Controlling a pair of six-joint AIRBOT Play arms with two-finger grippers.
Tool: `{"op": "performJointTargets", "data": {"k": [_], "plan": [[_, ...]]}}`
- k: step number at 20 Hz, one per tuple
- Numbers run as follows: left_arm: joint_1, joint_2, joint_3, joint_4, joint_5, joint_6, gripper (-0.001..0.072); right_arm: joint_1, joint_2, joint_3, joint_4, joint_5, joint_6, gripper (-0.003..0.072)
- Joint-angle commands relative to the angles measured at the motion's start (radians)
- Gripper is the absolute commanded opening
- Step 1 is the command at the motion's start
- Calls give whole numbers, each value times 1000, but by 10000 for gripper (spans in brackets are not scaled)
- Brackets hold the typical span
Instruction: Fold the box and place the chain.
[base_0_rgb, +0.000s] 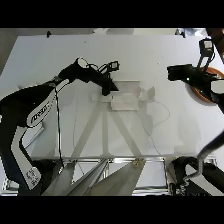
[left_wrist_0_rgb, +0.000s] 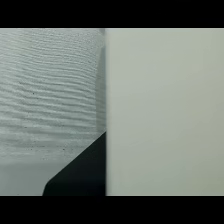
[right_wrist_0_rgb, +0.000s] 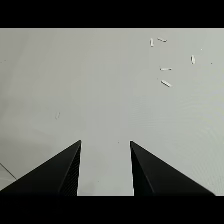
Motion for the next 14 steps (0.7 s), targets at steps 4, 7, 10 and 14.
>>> {"op": "performJointTargets", "data": {"k": [4, 7, 10, 14], "plan": [[0, 0, 0, -5, 0, 44, 4, -1, -1, 1, 1, 0, 0, 337], [0, -1, 0, -4, 0, 53, 5, -1, -1, 1, 1, 0, 0, 337], [0, -1, 0, -4, 0, 79, 6, -1, -1, 1, 0, 0, 0, 337], [1, -1, 0, -3, 0, 79, 9, -1, -1, 1, 1, 0, 0, 337]]}}
